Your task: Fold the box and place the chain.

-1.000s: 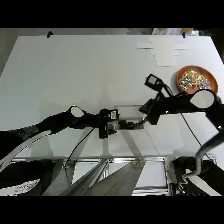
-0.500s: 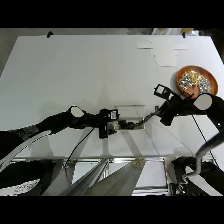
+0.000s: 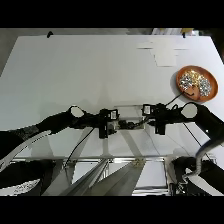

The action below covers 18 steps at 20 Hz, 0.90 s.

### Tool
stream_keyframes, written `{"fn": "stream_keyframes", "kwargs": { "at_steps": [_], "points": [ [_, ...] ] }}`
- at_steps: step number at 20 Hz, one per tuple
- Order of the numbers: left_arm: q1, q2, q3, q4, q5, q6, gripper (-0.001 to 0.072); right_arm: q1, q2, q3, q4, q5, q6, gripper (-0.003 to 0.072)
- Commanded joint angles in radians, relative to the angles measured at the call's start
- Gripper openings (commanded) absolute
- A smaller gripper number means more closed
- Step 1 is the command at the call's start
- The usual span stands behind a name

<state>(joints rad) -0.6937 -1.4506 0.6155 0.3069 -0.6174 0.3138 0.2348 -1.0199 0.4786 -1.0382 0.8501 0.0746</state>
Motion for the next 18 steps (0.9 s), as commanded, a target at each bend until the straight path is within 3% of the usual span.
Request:
{"fn": "stream_keyframes", "kwargs": {
  "at_steps": [1, 6, 7, 9, 14, 18],
  "points": [
    [0.000, 0.001, 0.000, 0.000, 0.000, 0.000, 0.0207, 0.015, -0.029, -0.005, 0.053, -0.031, -0.059, 0.0224],
    [0.000, 0.001, 0.000, 0.000, 0.000, 0.000, 0.0207, 0.015, -0.072, -0.005, 0.101, -0.033, -0.063, 0.0215],
    [0.000, 0.001, 0.000, 0.000, 0.000, 0.000, 0.0207, 0.015, -0.080, -0.005, 0.108, -0.032, -0.082, 0.0179],
    [0.000, 0.001, 0.000, 0.000, 0.000, 0.000, 0.0207, 0.015, -0.079, -0.005, 0.098, -0.032, -0.082, 0.0026],
    [0.000, 0.001, 0.000, 0.000, 0.000, 0.000, 0.0207, 0.014, -0.050, -0.005, -0.080, 0.010, 0.070, 0.0016],
    [0.000, 0.001, 0.000, 0.000, 0.000, 0.000, 0.0207, 0.014, 0.052, -0.005, -0.212, 0.058, 0.219, 0.0016]
  ]
}}
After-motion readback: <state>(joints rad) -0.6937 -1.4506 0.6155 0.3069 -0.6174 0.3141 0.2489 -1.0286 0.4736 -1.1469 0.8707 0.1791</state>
